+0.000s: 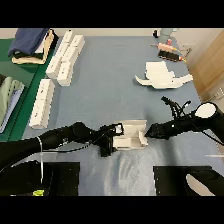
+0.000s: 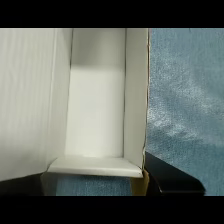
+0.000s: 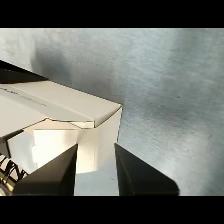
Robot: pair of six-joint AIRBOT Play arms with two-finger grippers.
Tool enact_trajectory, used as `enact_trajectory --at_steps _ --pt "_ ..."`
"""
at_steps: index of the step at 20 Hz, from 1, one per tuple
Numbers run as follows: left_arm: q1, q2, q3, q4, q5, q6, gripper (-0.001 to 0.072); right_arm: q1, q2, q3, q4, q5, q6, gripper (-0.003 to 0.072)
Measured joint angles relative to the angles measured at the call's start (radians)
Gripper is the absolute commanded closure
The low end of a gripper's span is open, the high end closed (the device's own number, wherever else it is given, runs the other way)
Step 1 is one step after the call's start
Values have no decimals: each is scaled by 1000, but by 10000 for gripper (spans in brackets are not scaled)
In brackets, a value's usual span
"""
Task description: Fold the box.
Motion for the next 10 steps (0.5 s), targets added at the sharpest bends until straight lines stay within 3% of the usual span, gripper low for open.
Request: enact_trajectory --at_steps 5,10 --pt "0 0 0 0 0 0 285 140 3 0 -53 -77 87 323" --pt "0 0 0 0 0 0 285 379 -2 5 -260 -183 424 326"
